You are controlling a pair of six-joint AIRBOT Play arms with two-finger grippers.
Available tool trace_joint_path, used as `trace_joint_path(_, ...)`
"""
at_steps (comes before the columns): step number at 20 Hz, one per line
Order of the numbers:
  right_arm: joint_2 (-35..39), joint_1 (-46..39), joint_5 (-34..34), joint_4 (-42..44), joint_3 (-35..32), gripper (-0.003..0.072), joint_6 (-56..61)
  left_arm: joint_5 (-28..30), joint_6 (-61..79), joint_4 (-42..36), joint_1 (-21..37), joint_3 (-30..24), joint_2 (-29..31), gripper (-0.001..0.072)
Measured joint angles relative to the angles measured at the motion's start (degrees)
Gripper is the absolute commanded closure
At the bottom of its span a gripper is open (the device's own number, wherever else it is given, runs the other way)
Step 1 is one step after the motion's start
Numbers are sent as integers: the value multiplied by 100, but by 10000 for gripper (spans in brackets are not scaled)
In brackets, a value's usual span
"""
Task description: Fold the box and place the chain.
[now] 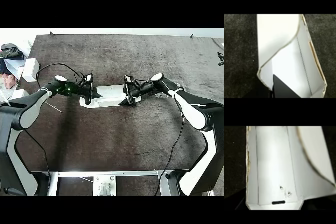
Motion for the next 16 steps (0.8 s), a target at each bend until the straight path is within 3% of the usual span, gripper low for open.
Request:
trace_joint_path(11, -85, 79, -50, -94, 48, 40, -111, 0, 0, 0, 0, 0, 0, 699)
trace_joint_path(12, -85, 81, -55, -94, 48, 84, -116, 0, 2, 2, 0, 0, 0, 699)
trace_joint_path(14, -92, 83, -72, -92, 50, 93, -136, 0, 2, 2, 0, 0, 0, 699)
trace_joint_path(15, -96, 83, -72, -90, 50, 153, -138, 0, 2, 2, 0, 0, 0, 699)
trace_joint_path(16, -96, 83, -74, -85, 50, 152, -140, 0, 4, 4, 0, 0, 0, 699)
